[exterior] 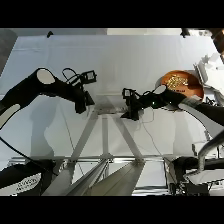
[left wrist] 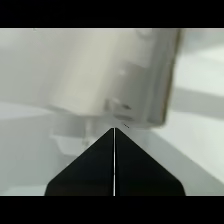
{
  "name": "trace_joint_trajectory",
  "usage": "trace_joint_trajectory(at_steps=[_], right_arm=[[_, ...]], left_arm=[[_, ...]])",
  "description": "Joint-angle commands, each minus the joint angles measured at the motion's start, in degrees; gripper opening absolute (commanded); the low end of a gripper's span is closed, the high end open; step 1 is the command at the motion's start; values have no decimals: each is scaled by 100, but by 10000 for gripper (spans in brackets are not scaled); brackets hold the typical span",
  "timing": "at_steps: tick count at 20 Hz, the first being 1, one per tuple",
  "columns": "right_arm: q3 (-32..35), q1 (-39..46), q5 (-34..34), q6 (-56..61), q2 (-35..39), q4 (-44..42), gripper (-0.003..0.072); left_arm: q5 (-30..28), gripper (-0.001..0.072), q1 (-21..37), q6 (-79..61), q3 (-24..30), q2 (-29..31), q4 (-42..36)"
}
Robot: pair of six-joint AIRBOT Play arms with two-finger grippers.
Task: Fold the box and place the chain.
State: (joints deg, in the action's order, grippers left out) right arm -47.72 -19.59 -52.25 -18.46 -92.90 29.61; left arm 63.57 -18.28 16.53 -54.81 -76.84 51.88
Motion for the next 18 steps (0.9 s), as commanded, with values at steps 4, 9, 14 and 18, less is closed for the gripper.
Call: trace_joint_trajectory(at_steps=[4,9,14,18], right_arm=[[2,2,-2,0,4,-4,518],[2,2,-2,2,4,-2,518],[2,2,-2,0,4,-2,518],[2,2,-2,2,4,-4,518]], left_arm=[[-302,6,-619,498,0,-546,1187],[-872,7,-713,2361,-2,-654,3519],[-525,7,-481,2695,0,-654,3880],[-509,7,-304,1847,0,-584,2771]])
